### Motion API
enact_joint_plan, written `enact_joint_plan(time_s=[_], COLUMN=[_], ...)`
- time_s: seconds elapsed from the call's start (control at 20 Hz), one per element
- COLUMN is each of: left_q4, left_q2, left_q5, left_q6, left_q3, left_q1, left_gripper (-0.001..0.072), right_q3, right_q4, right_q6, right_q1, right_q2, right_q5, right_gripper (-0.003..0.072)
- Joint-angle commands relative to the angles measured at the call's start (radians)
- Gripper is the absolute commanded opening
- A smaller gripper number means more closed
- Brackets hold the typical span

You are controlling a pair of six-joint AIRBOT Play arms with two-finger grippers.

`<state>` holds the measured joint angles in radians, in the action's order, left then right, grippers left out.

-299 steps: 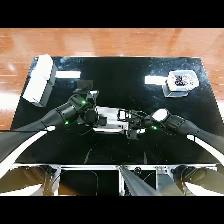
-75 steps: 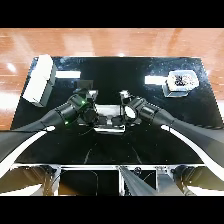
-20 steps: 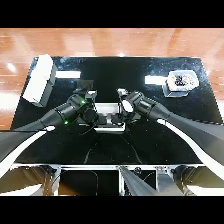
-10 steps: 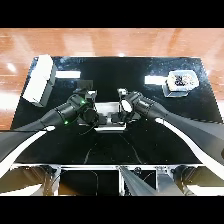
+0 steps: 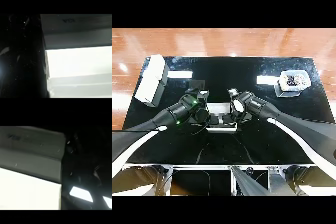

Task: Fold the box and place the chain.

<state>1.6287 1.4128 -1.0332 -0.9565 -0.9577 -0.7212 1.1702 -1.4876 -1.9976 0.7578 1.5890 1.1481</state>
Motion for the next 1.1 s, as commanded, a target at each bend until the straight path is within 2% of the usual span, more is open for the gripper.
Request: enact_joint_plan(time_s=[0.0, 0.25, 0.5, 0.6, 0.75, 0.85, 0.9, 0.95, 1.05], left_q4=[0.003, 0.003, 0.003, 0.003, 0.003, 0.003, 0.003, 0.003, 0.004], left_q2=[0.000, 0.000, 0.000, 0.000, 0.000, 0.000, 0.000, 0.000, 0.000], left_q5=[-0.002, 0.003, 0.007, 0.010, 0.009, 0.009, 0.009, 0.008, 0.006], left_q6=[0.011, 0.011, 0.011, 0.011, 0.011, 0.011, 0.011, 0.011, 0.011], left_q3=[0.000, 0.000, 0.000, 0.000, 0.000, 0.000, 0.000, 0.000, 0.000], left_q1=[0.000, 0.000, 0.000, 0.000, 0.000, 0.000, 0.000, 0.000, 0.000], left_gripper=[0.0019, 0.0020, 0.0019, 0.0019, 0.0019, 0.0019, 0.0020, 0.0019, 0.0019], right_q3=[0.002, 0.002, 0.001, 0.001, 0.001, -0.004, -0.012, -0.023, -0.029], right_q4=[-0.037, -0.069, -0.073, -0.139, -0.313, -0.472, -0.547, -0.576, -0.537], right_q6=[-0.010, 0.027, 0.092, 0.091, 0.090, 0.069, 0.027, 0.003, -0.007], right_q1=[0.000, 0.000, 0.000, -0.004, -0.060, -0.158, -0.216, -0.294, -0.476], right_q2=[-0.028, -0.146, -0.335, -0.412, -0.476, -0.476, -0.476, -0.475, -0.452], right_q5=[0.059, 0.103, 0.250, 0.290, 0.350, 0.329, 0.282, 0.212, 0.100], right_gripper=[0.0463, 0.0463, 0.0462, 0.0462, 0.0462, 0.0461, 0.0461, 0.0461, 0.0462])
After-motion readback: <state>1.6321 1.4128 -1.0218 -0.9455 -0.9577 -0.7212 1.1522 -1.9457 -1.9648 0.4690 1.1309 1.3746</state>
